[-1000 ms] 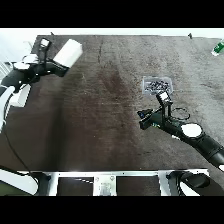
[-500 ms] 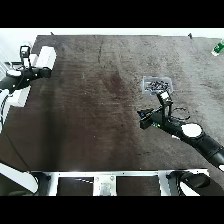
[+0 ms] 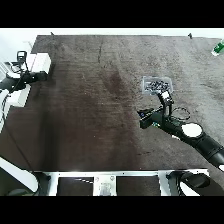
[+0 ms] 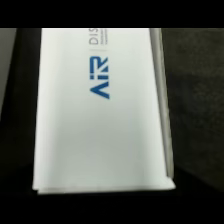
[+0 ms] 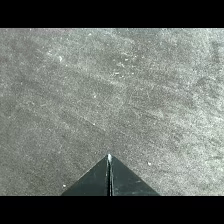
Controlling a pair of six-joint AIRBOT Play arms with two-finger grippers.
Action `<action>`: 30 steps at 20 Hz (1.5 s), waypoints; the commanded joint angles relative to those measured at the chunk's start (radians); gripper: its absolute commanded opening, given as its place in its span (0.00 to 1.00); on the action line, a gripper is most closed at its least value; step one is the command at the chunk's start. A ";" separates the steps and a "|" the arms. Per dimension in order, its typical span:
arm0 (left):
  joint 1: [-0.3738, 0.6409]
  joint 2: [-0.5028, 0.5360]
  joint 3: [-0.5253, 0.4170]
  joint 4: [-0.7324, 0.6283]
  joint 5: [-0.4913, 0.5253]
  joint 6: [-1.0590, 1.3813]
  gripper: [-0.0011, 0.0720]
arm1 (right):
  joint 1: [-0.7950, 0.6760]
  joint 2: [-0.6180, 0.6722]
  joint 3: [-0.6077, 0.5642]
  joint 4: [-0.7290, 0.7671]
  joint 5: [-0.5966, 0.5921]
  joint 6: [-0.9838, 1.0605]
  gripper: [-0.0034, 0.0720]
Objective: Fold the box and place the chain.
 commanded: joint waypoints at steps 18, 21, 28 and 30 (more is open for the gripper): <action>0.009 -0.018 0.045 0.139 -0.025 -0.090 1.00 | 0.000 0.000 0.000 0.040 0.001 0.000 0.07; 0.009 0.022 0.045 0.209 -0.048 -0.131 1.00 | -0.001 0.000 0.000 0.040 0.001 0.000 0.07; 0.009 0.205 0.045 0.221 -0.152 -0.127 0.40 | -0.001 0.018 0.007 0.040 0.000 0.000 0.08; 0.008 0.261 0.044 0.157 -0.222 -0.030 0.05 | 0.000 0.061 0.007 0.040 -0.010 0.000 0.07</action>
